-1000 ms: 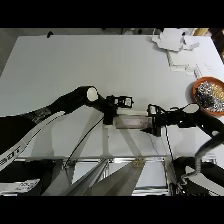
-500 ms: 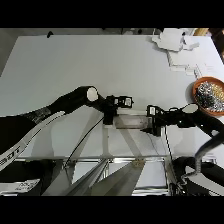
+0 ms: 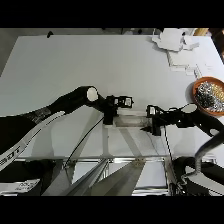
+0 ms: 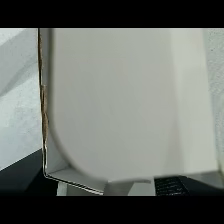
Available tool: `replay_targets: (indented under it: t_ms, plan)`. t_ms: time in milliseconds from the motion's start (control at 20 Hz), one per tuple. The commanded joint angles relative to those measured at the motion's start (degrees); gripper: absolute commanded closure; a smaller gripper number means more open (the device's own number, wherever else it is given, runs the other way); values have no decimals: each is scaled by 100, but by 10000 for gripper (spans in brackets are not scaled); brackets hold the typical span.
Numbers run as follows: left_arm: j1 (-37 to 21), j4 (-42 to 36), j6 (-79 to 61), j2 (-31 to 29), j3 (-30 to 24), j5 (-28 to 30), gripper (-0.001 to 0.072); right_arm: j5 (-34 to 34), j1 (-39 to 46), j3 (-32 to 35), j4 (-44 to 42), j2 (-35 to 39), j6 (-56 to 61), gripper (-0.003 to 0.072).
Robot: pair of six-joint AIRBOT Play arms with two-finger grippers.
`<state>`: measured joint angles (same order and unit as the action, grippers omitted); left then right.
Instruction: Fold the box and place the chain.
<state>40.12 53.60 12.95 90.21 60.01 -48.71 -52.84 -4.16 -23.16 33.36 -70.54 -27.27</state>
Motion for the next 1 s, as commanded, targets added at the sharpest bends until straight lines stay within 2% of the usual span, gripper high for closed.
replay_targets:
  t_ms: [0,950]
  plan:
    - [0,2,-2,0,0,2,699,11,-7,4,-35,-7,-31,166]
    - [0,2,-2,0,0,2,699,76,-4,4,131,-7,-22,165]
